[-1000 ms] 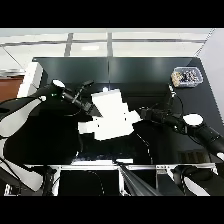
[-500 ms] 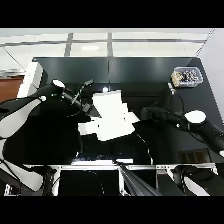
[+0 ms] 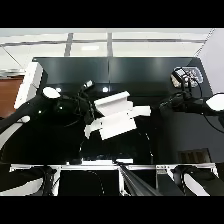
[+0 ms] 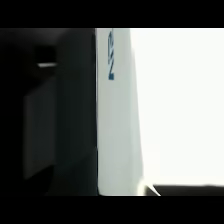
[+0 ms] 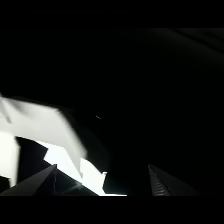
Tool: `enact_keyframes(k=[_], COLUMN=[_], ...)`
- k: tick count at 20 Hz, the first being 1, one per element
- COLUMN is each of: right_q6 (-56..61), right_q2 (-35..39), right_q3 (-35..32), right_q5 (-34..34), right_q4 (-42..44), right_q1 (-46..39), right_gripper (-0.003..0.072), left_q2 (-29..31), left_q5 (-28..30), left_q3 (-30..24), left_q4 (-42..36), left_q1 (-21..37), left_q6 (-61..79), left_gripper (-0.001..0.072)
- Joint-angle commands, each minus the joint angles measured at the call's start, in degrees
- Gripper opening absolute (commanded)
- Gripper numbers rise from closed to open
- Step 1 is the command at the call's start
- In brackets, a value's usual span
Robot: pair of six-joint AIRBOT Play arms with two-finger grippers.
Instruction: Fold the box and place the chain.
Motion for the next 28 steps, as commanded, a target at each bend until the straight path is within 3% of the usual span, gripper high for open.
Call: enact_keyframes(k=[1, 5, 11, 16, 22, 28], right_q6=[-0.04, -0.04, -0.09, -1.64, -9.33, -11.87], right_q2=[0.09, -0.07, -0.20, -0.20, -0.42, -0.42], right_q3=[0.87, 0.87, -3.23, -7.45, -8.00, -8.00], right_q5=[-0.20, -3.39, -2.78, -2.45, -2.32, -2.27], right_q4=[-6.49, -6.16, -6.16, -6.29, -6.27, -6.27], right_q1=[-0.94, -0.85, 2.80, 10.99, 16.20, 18.56], right_gripper=[0.0620, 0.0619, 0.0620, 0.0620, 0.0620, 0.0620], left_q2=[2.34, -0.55, -4.63, -4.92, -5.25, -7.08], left_q5=[7.72, 16.72, 15.72, 13.75, 11.58, 13.35], left_q3=[-1.90, -0.61, -0.28, -0.28, -0.33, -0.59], left_q4=[0.63, 7.74, 7.80, 8.04, 10.91, 12.44], left_q1=[-3.78, -7.30, -7.76, -7.74, -7.74, -7.74], left_q6=[12.85, 18.32, 18.34, 18.34, 17.22, 17.25], left_gripper=[0.0027, 0.0028, 0.0028, 0.0028, 0.0029, 0.0029])
